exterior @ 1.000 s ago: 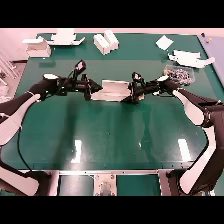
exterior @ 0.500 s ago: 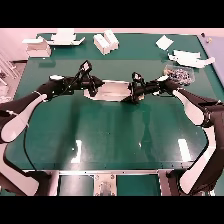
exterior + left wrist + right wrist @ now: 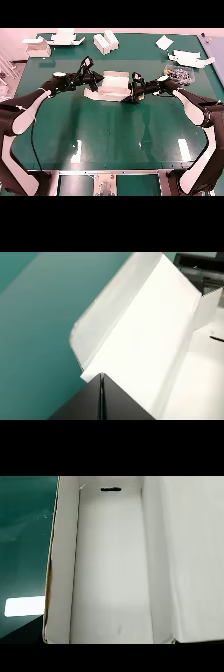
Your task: Fold the box and place the chain.
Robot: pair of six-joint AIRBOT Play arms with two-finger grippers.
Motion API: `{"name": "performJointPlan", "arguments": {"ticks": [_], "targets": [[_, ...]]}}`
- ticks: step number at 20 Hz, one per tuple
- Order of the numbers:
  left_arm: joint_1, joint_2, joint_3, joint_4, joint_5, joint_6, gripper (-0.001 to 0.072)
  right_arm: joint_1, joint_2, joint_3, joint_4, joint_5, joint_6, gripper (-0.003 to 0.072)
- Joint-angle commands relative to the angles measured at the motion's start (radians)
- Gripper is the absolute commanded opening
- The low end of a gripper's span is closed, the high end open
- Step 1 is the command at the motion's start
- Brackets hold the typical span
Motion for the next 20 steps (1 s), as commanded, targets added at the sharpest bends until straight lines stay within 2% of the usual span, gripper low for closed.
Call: {"name": "performJointPlan", "arguments": {"ticks": [1,6,8,12,16,20], "targets": [[0.0,-0.035,0.019,0.004,0.046,-0.016,0.0019,0.0,0.0,0.0,0.0,0.0,0.0,0.0598],[0.0,-0.058,0.022,0.027,0.025,-0.041,0.002,0.0,0.0,0.0,0.0,0.0,0.0,0.0598],[0.0,-0.058,0.022,0.06,-0.035,-0.082,0.002,0.0,0.0,0.0,0.0,0.0,0.0,0.0599],[0.0,-0.058,0.022,0.177,-0.091,-0.179,0.002,0.0,0.0,0.0,0.0,0.0,0.0,0.0598],[0.0,-0.058,0.022,0.193,-0.168,-0.218,0.002,0.0,0.0,0.0,0.0,0.0,0.0,0.0598],[0.0,-0.056,0.023,0.195,-0.114,-0.213,0.002,0.0,0.0,0.0,0.0,0.0,0.0,0.0598]]}}
